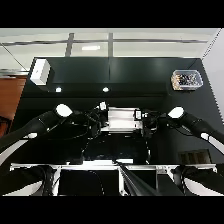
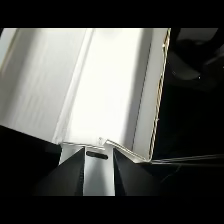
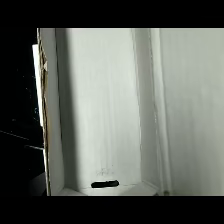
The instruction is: Fold the box and place the chain.
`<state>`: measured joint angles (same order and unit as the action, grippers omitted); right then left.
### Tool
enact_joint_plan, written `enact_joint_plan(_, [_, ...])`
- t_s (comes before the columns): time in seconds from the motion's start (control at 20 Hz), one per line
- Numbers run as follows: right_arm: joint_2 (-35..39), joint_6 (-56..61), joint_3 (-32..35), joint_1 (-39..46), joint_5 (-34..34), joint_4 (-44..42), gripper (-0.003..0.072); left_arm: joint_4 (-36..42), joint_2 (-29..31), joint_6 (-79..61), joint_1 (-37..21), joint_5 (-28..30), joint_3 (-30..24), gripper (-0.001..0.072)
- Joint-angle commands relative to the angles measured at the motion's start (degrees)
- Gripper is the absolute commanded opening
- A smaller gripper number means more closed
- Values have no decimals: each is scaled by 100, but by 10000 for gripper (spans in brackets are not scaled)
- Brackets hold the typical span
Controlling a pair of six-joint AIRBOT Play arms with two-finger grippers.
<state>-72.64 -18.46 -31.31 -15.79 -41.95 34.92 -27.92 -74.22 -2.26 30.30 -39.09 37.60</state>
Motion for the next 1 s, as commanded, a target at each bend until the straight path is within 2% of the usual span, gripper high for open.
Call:
enact_joint_plan(0.0, [-4,0,4,-2,-2,0,415,787,-234,-341,4,-4,0,220])
enact_joint_plan(0.1, [-4,0,4,-2,-2,0,415,1115,-345,-560,4,13,0,221])
enact_joint_plan(0.35, [-4,0,4,-2,-2,0,415,1088,-402,-660,94,59,0,208])
enact_joint_plan(0.45, [-4,0,4,-2,-2,0,415,1073,-402,-688,216,234,0,436])
enact_joint_plan(0.5, [-2,0,4,-2,-2,0,415,990,-402,-789,267,254,0,388])
enact_joint_plan(0.55, [-4,0,4,-2,-2,0,415,890,-402,-782,308,269,7,216])
enact_joint_plan(0.6, [-4,0,4,-2,-2,0,415,839,-402,-782,356,304,11,254])
enact_joint_plan(0.65, [-2,0,4,-2,-2,0,415,846,-402,-778,372,354,11,451])
enact_joint_plan(0.7, [-2,0,4,-2,-2,0,415,841,-400,-778,372,374,13,530])
enact_joint_plan(0.75, [-4,0,4,-2,-2,0,415,828,-398,-774,356,396,17,359])
enact_joint_plan(0.8, [-4,0,4,-2,-2,0,415,756,-389,-673,341,398,46,107])
enact_joint_plan(0.85, [-4,0,4,-2,-2,0,415,562,-341,-459,299,387,85,41])
enact_joint_plan(0.95, [-2,0,4,-2,-2,0,415,37,-63,175,136,387,107,28])
